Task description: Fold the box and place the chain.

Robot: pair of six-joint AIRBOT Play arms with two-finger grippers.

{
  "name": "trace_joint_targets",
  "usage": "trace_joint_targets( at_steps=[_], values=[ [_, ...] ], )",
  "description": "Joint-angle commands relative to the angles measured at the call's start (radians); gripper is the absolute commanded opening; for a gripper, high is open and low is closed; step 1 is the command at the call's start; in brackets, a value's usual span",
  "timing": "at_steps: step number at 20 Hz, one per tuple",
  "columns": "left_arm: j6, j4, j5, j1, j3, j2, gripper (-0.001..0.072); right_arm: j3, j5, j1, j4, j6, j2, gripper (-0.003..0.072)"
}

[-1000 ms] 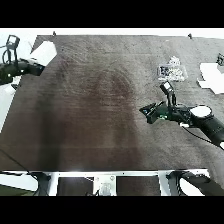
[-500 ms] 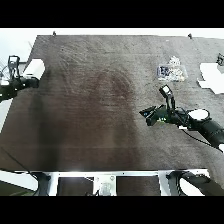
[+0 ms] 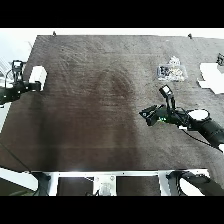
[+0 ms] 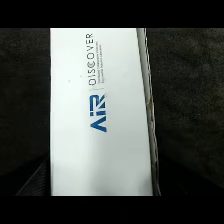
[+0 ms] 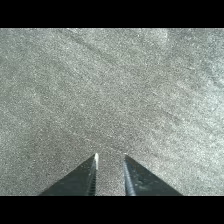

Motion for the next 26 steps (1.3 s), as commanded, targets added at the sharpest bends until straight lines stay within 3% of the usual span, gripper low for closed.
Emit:
trace_joint_targets(
  at_steps=[1,3,5,8,9,10,11,12,13,14,17,19,22,26],
  values=[
    [0.007,0.039,-0.003,0.001,0.000,0.002,0.0720,0.000,-0.003,0.000,0.000,0.000,0.000,0.0307],
    [0.007,0.059,-0.026,0.001,0.000,0.031,0.0720,0.000,-0.003,0.000,0.000,0.000,0.000,0.0321],
    [0.007,0.080,-0.070,0.001,-0.001,0.087,0.0720,0.000,-0.006,0.000,0.000,0.000,0.000,0.0436],
    [0.006,0.111,-0.169,0.001,-0.001,0.215,0.0720,0.002,-0.007,0.000,0.015,0.001,0.006,0.0447],
    [0.000,0.112,-0.201,0.001,-0.001,0.269,0.0720,0.004,-0.013,0.000,0.064,0.001,0.024,0.0416],
    [-0.025,0.107,-0.233,0.001,-0.001,0.328,0.0720,0.006,-0.026,0.001,0.107,0.000,0.058,0.0283],
    [-0.052,0.106,-0.284,0.001,-0.001,0.384,0.0654,0.006,-0.045,0.001,0.131,0.000,0.110,0.0234],
    [-0.072,0.106,-0.347,0.001,-0.001,0.438,0.0440,0.006,-0.065,0.001,0.130,0.000,0.166,0.0112],
    [-0.070,0.107,-0.430,0.001,-0.001,0.490,0.0076,0.006,-0.092,0.000,0.122,0.000,0.226,0.0008],
    [-0.073,0.099,-0.507,0.000,-0.001,0.534,0.0019,0.006,-0.116,0.000,0.114,0.000,0.281,0.0008],
    [-0.080,0.046,-0.668,0.000,-0.007,0.645,0.0015,0.005,-0.171,0.000,0.100,0.000,0.457,0.0007],
    [-0.114,0.002,-0.634,0.000,-0.065,0.752,0.0014,-0.004,-0.198,0.000,0.083,0.001,0.556,0.0006],
    [-0.064,-0.192,-0.563,-0.002,-0.266,0.960,0.0014,-0.062,-0.248,0.000,0.043,0.069,0.667,0.0006],
    [-0.028,-0.194,-0.447,-0.095,-0.557,1.220,0.0014,-0.162,-0.268,0.000,0.032,0.132,0.756,0.0004]
  ],
)
